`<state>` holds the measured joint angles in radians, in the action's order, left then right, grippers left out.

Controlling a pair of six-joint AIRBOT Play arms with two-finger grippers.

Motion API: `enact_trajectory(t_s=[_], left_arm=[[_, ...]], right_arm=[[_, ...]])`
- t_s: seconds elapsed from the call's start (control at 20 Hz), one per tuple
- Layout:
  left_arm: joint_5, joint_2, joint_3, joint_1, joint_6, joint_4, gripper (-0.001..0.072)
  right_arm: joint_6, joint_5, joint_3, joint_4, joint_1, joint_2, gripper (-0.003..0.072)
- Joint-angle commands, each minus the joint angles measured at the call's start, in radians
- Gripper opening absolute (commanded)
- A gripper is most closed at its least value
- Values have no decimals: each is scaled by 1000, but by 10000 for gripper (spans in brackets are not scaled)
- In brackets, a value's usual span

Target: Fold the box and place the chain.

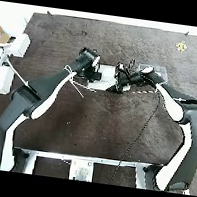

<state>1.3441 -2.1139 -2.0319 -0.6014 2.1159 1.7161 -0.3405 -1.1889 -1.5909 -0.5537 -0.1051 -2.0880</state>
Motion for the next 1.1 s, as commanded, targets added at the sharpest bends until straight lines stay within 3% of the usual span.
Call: enact_trajectory(t_s=[0.0,0.05,0.15,0.4,0.45,0.5,0.55,0.8,1.05], left_arm=[[1,-1,-1,-2,35,18,168],[0,-1,-1,-2,45,18,168],[2,-2,-1,-2,62,15,10],[6,-2,-1,-2,68,-1,11],[4,-2,-1,-2,64,-14,62],[-6,-2,-1,-2,43,-32,322],[-25,-1,-1,-2,17,-46,415],[-14,30,-1,-1,-49,-79,415],[48,129,-2,1,-109,-34,415]], right_arm=[[0,0,0,0,0,0,590],[0,0,0,0,0,0,590],[0,0,0,0,0,0,590],[0,0,0,0,0,0,590],[0,-1,0,0,0,0,590],[0,0,0,0,0,0,590],[0,-1,0,0,0,0,590],[0,-1,0,0,0,0,590],[0,0,0,0,0,0,590]])
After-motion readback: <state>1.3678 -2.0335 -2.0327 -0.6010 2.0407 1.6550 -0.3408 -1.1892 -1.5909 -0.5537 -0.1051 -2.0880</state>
